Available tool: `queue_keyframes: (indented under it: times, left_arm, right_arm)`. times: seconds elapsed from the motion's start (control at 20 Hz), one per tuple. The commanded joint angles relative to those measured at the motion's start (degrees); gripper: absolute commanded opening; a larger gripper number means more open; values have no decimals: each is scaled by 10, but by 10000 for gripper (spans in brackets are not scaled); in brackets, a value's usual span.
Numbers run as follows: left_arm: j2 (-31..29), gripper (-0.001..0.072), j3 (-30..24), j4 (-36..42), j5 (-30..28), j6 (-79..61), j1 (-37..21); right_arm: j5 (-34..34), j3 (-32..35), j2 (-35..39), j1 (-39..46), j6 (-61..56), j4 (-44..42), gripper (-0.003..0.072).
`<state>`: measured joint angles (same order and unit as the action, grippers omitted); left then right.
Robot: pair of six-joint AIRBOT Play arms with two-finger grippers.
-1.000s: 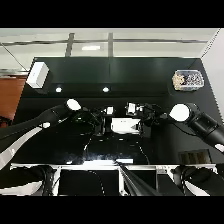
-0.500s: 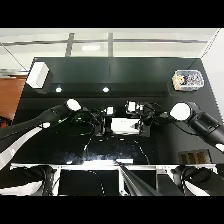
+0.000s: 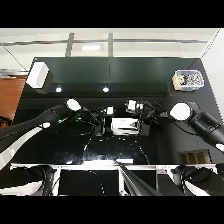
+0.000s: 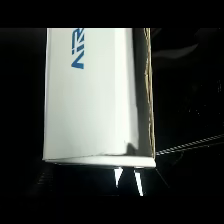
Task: Fold the box and place the chain.
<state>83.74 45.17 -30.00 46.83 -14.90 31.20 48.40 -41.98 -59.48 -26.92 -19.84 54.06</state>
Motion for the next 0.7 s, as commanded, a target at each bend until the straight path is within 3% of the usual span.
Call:
queue_keyframes:
  times: [0.0,0.25,0.3,0.65]
  left_arm:
    - [0,467,0,0,-1,-1,0]
    - [0,467,0,0,-1,-1,0]
    - [0,467,0,0,-1,-1,0]
    - [0,467,0,0,-1,-1,0]
  right_arm:
    - [-9,0,0,0,-2,2,418]
    - [5,7,-6,0,-2,2,397]
    - [11,7,-6,0,-2,2,264]
    - [32,7,-6,0,-2,2,265]
